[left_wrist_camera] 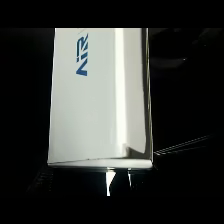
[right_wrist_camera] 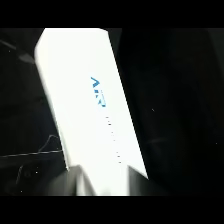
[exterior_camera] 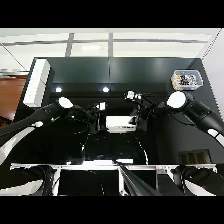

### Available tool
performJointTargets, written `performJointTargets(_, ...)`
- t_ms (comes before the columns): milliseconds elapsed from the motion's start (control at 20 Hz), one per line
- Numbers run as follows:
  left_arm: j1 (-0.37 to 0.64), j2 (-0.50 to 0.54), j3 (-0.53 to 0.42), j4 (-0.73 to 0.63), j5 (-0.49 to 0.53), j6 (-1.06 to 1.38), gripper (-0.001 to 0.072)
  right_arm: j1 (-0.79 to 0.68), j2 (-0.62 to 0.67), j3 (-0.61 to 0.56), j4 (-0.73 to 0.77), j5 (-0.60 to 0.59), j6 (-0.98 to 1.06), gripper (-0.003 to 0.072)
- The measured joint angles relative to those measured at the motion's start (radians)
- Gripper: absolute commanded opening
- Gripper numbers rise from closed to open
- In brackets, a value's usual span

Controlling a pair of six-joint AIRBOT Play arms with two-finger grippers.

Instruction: Fold the box and place the chain.

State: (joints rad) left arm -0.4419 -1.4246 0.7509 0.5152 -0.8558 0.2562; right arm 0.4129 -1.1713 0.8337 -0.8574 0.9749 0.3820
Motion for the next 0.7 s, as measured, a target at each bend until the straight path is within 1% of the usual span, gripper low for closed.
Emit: performJointTargets(700, 0.0, 0.0, 0.0, 0.0, 0.0, 0.003, 0.0467, 0.001, 0.0, -0.026, -0.006, 0.018, 0.016, 0.0256)
